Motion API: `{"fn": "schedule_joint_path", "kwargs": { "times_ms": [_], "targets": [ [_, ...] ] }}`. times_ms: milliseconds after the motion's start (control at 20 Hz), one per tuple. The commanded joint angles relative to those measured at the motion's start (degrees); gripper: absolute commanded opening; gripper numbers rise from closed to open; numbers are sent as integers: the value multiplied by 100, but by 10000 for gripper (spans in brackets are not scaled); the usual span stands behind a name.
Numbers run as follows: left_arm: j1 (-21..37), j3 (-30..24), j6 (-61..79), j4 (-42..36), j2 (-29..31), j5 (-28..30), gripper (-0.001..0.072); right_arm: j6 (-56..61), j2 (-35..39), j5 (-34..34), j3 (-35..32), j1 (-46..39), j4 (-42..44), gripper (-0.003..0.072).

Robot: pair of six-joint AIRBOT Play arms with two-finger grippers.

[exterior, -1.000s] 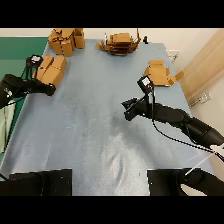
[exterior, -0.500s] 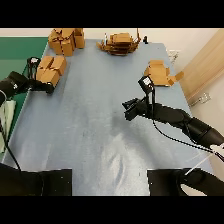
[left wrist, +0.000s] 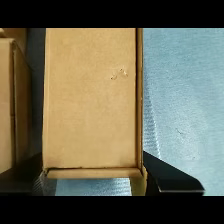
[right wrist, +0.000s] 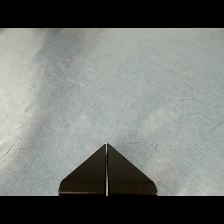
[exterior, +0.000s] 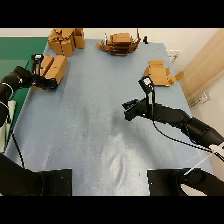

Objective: Fold the box.

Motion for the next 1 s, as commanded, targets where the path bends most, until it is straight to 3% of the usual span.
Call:
{"fn": "schedule_joint_path", "kwargs": {
  "times_ms": [0, 200, 300, 950],
  "targets": [
    [-20, 72, -22, 50, -74, -35, 580, 50, -11, -22, -2, -2, 0, 5],
    [-20, 83, -22, 50, -72, -103, 603, 50, -11, -24, -2, -2, 0, 5],
    [-31, 85, -24, 70, -66, -105, 687, 50, -11, -63, -2, -2, -2, 5],
    [-42, 457, -22, 153, 81, -160, 687, 50, -11, -79, -9, -2, -22, 5]
  ]
}}
